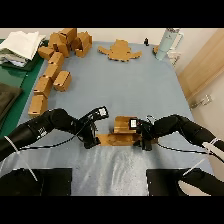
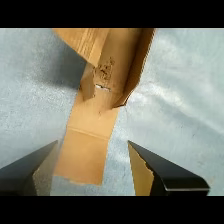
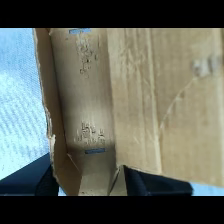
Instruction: Fold the box.
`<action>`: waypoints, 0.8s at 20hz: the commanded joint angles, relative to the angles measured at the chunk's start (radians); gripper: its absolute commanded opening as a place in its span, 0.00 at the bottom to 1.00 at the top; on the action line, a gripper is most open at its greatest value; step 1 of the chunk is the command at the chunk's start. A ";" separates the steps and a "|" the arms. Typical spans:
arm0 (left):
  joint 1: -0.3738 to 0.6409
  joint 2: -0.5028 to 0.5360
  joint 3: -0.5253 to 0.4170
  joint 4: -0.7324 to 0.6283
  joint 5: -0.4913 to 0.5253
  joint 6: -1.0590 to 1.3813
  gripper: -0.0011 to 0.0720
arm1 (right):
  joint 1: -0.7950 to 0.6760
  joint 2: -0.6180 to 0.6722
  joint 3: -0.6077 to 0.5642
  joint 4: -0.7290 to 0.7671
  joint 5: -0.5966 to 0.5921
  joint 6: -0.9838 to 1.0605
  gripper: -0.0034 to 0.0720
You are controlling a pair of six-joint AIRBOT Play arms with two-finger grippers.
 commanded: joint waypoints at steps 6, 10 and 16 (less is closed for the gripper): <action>-0.023 -0.106 -0.050 -0.283 0.119 0.421 0.92 | 0.000 0.000 0.000 -0.003 -0.001 0.000 0.76; -0.057 -0.170 -0.028 -0.294 0.172 0.419 0.92 | 0.000 0.000 0.000 -0.003 -0.001 0.000 0.76; -0.085 -0.179 0.002 -0.305 0.175 0.419 0.65 | 0.000 0.000 0.000 -0.003 -0.001 0.000 0.76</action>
